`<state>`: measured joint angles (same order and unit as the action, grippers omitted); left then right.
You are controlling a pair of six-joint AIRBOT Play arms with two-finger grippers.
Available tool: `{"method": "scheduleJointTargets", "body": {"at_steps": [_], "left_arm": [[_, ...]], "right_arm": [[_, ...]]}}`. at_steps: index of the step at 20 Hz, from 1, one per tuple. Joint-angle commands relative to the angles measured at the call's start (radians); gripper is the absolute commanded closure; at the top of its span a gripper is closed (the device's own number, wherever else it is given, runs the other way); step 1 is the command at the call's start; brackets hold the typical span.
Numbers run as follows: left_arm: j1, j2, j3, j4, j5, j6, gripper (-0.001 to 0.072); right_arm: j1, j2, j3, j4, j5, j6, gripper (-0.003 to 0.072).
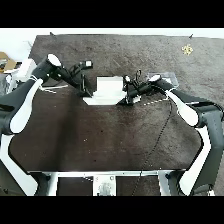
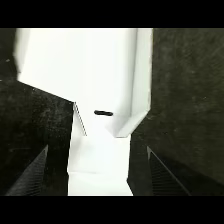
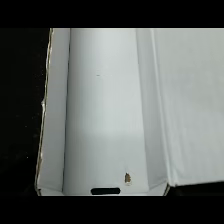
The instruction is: Fold the box and place the chain.
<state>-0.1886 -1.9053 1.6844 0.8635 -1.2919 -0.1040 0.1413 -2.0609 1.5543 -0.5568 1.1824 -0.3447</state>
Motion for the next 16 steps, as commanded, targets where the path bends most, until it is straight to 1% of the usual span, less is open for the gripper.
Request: {"method": "scheduleJointTargets", "body": {"at_steps": [1, 4, 10, 11, 12, 13, 14, 15, 16], "left_arm": [[-0.039, 0.003, -0.108, 0.027, 0.161, 0.07, 0.0033], [-0.068, 0.002, -0.141, 0.026, 0.174, 0.105, 0.0033], [-0.072, 0.002, -0.144, 0.013, 0.211, 0.105, 0.0035], [-0.072, 0.002, -0.144, 0.013, 0.211, 0.105, 0.0099], [-0.072, 0.002, -0.144, 0.013, 0.209, 0.105, 0.0236], [-0.072, 0.002, -0.144, 0.013, 0.207, 0.105, 0.0302], [-0.072, 0.002, -0.144, 0.011, 0.207, 0.104, 0.0303], [-0.072, 0.002, -0.144, 0.007, 0.206, 0.103, 0.0342], [-0.072, 0.002, -0.144, -0.003, 0.201, 0.103, 0.0509]], "right_arm": [[0.001, 0.0, 0.0, 0.0, 0.0, 0.0, 0.0235], [0.001, -0.001, 0.0, 0.0, 0.0, 0.001, 0.0235], [0.001, -0.001, 0.0, 0.0, 0.0, 0.0, 0.0235], [0.001, -0.001, 0.0, 0.0, 0.0, 0.0, 0.0235], [0.001, -0.001, 0.0, 0.0, 0.0, 0.0, 0.0235], [0.001, -0.001, 0.0, 0.0, 0.0, 0.0, 0.0235], [0.001, 0.0, 0.0, 0.0, 0.0, 0.0, 0.0234], [0.001, 0.0, -0.001, 0.0, 0.0, 0.001, 0.0235], [0.001, 0.0, 0.0, 0.0, 0.0, 0.0, 0.0235]]}}
